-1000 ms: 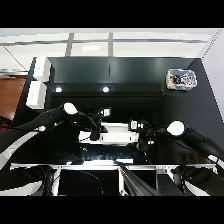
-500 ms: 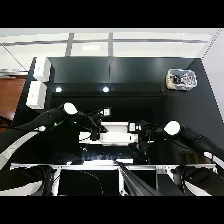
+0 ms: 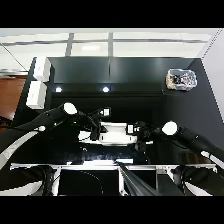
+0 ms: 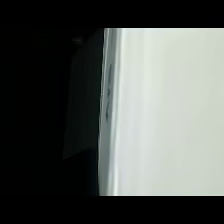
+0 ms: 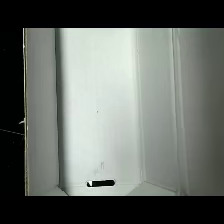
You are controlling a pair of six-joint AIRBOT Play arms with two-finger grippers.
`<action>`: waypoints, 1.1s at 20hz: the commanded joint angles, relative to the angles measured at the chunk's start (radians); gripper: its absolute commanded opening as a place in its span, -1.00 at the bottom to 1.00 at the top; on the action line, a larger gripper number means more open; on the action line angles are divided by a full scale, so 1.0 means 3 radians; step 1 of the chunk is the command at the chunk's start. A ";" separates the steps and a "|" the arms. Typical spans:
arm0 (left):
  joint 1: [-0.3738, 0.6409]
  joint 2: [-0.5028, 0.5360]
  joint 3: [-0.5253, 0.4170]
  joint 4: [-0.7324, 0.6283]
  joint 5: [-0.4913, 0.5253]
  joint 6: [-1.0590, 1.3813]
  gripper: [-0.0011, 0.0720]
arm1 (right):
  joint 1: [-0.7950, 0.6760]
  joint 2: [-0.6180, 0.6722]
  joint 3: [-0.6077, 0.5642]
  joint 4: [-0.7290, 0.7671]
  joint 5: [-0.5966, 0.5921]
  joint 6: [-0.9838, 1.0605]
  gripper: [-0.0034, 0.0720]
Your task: Fold the box and place the chain.
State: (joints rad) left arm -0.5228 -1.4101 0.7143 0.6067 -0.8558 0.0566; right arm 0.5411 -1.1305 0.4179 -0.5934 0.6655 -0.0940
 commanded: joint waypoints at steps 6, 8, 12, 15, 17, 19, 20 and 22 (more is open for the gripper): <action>0.0001 0.0000 -0.0001 -0.0003 0.0010 -0.0005 -0.91 | -0.0043 -0.0014 -0.0001 -0.0031 -0.0036 0.0074 0.95; 0.0001 0.0000 -0.0001 -0.0003 0.0010 -0.0005 -0.91 | -0.0061 -0.0010 -0.0001 -0.0039 0.0022 0.0074 0.95; 0.0001 0.0000 -0.0001 -0.0003 0.0010 -0.0005 -0.91 | -0.0061 -0.0005 -0.0001 -0.0158 0.0048 0.0106 0.95; 0.0001 0.0000 -0.0001 -0.0003 0.0010 -0.0005 -0.91 | -0.0061 0.0011 -0.0001 -0.0160 0.0047 0.0114 0.95; 0.0001 0.0000 -0.0001 -0.0003 0.0010 -0.0005 -0.91 | -0.0062 0.0070 -0.0001 -0.0181 0.0031 0.0132 0.95; 0.0001 0.0000 -0.0001 -0.0003 0.0010 -0.0005 -0.91 | -0.0090 0.0111 -0.0001 -0.0181 0.0031 0.0150 0.95; 0.0001 0.0000 -0.0001 -0.0003 0.0010 -0.0005 -0.91 | -0.0094 0.0111 -0.0001 -0.0179 0.0037 0.0151 0.95; 0.0001 0.0000 -0.0001 -0.0003 0.0010 -0.0005 -0.91 | -0.0093 0.0111 -0.0001 -0.0165 0.0037 0.0151 0.95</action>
State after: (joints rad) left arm -0.5228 -1.4101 0.7143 0.6048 -0.8513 0.0536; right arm 0.5159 -1.1034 0.4164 -0.6533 0.6785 -0.0513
